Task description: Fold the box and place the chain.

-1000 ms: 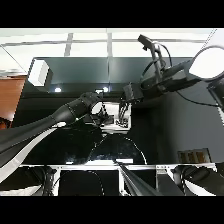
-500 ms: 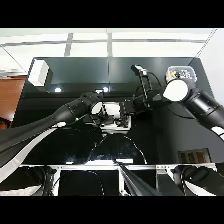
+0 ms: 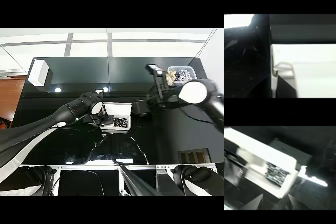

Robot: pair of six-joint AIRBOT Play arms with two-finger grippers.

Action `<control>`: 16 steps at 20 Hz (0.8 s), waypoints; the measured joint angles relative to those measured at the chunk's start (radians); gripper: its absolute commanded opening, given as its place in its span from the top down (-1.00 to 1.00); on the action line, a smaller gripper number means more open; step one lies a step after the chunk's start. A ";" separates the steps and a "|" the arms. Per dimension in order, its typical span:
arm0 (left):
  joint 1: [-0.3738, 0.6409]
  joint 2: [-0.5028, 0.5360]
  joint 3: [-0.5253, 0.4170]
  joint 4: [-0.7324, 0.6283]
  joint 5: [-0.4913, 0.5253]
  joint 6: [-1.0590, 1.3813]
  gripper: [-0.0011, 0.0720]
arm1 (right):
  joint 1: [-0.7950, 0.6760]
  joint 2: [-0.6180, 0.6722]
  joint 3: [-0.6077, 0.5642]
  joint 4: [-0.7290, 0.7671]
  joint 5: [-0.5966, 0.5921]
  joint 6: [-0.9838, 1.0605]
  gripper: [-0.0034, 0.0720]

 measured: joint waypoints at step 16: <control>0.357 0.556 -0.312 0.000 -0.083 0.309 -0.95 | -0.033 0.175 -0.002 -0.082 0.108 0.000 -0.07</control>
